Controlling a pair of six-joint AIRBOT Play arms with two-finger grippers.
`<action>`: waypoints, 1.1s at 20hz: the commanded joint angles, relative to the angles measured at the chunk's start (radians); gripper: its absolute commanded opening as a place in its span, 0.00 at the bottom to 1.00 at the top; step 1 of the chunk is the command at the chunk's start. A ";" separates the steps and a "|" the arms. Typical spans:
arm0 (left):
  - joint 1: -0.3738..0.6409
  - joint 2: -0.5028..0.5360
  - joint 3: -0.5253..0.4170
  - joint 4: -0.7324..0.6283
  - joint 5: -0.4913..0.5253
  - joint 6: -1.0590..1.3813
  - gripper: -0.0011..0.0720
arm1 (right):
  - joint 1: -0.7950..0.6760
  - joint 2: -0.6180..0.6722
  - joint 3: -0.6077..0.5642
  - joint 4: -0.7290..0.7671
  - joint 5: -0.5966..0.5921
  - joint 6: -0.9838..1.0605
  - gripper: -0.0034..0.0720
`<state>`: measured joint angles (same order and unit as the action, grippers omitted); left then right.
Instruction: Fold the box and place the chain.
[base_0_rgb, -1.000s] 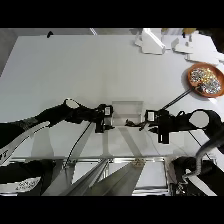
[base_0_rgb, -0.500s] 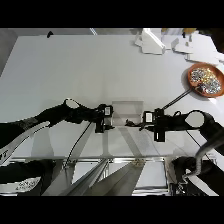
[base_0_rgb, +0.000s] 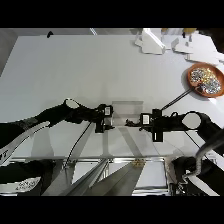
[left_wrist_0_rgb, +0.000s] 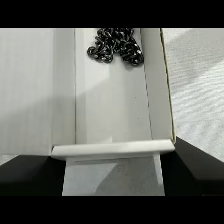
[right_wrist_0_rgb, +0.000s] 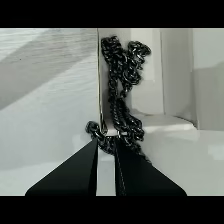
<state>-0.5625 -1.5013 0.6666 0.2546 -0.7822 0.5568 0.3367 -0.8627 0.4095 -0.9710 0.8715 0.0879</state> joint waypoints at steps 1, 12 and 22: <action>0.000 0.000 0.000 0.000 0.000 0.000 0.36 | 0.003 -0.001 0.000 -0.067 -0.005 0.047 0.18; 0.000 0.000 0.000 0.000 0.000 0.000 0.36 | 0.002 -0.001 -0.013 -0.037 -0.049 0.076 0.21; 0.000 0.000 0.000 0.000 0.000 0.000 0.36 | 0.002 -0.042 -0.014 0.023 -0.050 0.008 0.21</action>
<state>-0.5625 -1.5013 0.6666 0.2546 -0.7822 0.5571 0.3378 -0.8845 0.3962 -0.9634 0.8230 0.1116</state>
